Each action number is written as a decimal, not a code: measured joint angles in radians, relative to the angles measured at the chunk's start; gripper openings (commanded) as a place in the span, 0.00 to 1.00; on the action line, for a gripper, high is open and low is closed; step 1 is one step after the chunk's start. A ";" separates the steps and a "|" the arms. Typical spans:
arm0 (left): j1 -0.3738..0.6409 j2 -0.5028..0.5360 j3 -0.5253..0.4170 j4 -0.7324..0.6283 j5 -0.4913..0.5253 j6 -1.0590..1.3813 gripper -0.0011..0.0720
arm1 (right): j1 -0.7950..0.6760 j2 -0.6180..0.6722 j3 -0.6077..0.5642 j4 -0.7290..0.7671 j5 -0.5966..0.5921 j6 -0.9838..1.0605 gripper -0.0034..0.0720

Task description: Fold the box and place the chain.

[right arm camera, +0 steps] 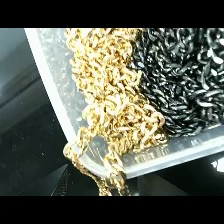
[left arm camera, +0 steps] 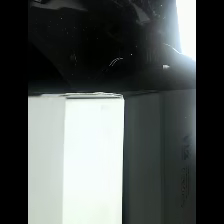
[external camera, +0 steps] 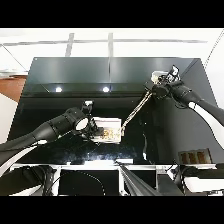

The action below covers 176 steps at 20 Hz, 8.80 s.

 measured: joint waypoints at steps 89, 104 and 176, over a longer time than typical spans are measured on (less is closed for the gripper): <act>0.000 0.000 0.000 0.021 0.002 0.000 0.06 | 0.397 0.463 -0.023 0.846 -0.574 -1.016 0.23; 0.000 0.000 0.000 0.021 -0.002 0.000 0.06 | 0.120 0.640 -0.221 0.578 -0.703 -1.348 0.95; -0.002 0.003 0.142 0.068 -0.017 -0.064 0.98 | 0.122 0.761 -0.259 0.834 -0.521 -1.415 0.82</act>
